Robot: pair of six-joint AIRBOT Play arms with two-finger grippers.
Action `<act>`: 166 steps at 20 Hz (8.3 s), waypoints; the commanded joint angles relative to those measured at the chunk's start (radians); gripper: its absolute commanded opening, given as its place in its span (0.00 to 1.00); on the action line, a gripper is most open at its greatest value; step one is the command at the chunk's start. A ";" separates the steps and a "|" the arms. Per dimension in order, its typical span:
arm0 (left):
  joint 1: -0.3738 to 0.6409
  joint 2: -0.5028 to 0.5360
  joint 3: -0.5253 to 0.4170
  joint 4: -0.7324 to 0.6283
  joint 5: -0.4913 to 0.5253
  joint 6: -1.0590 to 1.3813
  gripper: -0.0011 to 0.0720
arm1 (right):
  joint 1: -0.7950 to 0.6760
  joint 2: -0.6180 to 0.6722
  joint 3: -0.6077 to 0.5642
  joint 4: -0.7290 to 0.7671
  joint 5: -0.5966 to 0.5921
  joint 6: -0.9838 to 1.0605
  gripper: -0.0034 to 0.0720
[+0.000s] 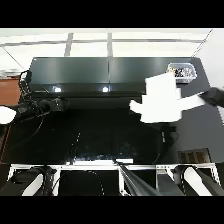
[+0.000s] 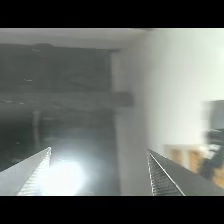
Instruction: Fold the box and place the chain.
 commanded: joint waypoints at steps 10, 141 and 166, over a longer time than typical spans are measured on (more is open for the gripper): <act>-0.173 -0.441 0.158 -0.386 -0.064 0.114 0.98 | 0.775 0.150 -0.453 0.256 -0.647 0.034 0.06; -0.467 -0.692 0.406 -0.087 -0.207 1.237 0.05 | 0.880 -0.386 -0.219 0.186 -0.351 -1.272 0.98; -0.467 -0.692 0.406 -0.087 -0.206 1.237 0.05 | 0.902 -0.389 -0.219 0.158 -0.376 -1.246 0.67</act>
